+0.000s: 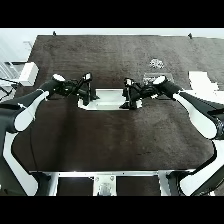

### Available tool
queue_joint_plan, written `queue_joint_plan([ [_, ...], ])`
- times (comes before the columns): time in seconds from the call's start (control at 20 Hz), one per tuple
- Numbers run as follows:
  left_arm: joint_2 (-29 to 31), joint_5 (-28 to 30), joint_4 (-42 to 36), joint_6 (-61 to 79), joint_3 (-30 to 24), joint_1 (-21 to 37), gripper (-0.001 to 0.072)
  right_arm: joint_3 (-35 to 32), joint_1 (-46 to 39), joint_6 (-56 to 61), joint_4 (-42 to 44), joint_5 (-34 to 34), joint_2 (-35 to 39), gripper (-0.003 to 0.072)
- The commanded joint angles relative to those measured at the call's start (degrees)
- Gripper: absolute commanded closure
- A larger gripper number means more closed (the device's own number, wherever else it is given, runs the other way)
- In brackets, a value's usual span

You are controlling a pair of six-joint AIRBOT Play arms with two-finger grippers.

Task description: Fold the box and place the chain.

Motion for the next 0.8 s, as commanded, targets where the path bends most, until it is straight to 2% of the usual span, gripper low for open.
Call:
queue_joint_plan([
  [0.0,0.00,0.04,-0.04,-0.02,0.00,-0.02,0.0688,2.03,0.04,-0.85,0.02,0.20,-1.86,0.0032],
  [0.75,0.00,0.04,-0.04,-0.02,0.00,-0.02,0.0688,3.04,0.24,-3.19,-1.01,-0.26,-3.80,0.0032],
])
